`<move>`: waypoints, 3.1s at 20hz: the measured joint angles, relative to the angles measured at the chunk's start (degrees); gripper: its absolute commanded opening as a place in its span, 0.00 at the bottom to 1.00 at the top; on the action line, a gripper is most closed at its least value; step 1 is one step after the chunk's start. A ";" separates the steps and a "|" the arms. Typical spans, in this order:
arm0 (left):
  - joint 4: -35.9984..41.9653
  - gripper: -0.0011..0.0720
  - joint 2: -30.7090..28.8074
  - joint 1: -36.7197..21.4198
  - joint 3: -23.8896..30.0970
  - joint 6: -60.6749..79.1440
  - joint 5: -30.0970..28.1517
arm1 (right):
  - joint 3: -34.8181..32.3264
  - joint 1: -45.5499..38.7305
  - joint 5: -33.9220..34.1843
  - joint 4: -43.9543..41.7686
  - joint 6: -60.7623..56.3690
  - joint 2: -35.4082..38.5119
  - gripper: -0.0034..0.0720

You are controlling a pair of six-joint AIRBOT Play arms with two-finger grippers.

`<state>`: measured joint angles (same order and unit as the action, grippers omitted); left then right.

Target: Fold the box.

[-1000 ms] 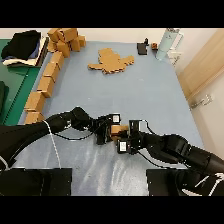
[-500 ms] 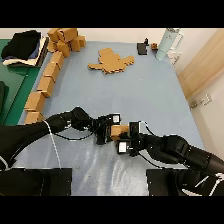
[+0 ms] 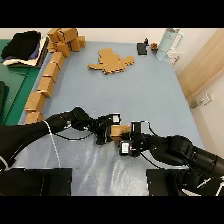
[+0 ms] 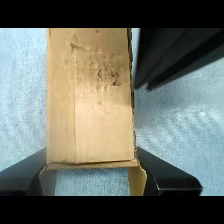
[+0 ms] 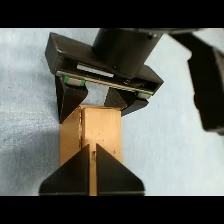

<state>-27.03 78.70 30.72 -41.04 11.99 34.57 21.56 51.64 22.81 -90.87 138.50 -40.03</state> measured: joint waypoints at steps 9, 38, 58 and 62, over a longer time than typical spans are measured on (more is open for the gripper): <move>0.00 0.77 0.00 0.00 0.00 0.00 -0.02 | 0.00 -1.29 0.09 0.02 0.00 -3.69 0.05; -0.55 0.77 -2.34 -0.50 -0.20 -5.53 0.24 | 14.43 -32.44 32.81 -2.03 -68.96 -13.22 0.05; -27.76 0.77 24.96 -39.21 -45.55 -59.67 -5.42 | 14.97 -33.44 20.98 1.14 -78.47 -15.32 0.05; -31.71 0.77 33.90 -40.35 -57.11 -64.46 -0.28 | 14.97 -33.44 18.05 1.14 -78.47 -15.32 0.05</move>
<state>-58.74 112.60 -9.63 -98.15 -52.47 34.28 36.53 18.20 40.86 -89.73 60.03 -55.35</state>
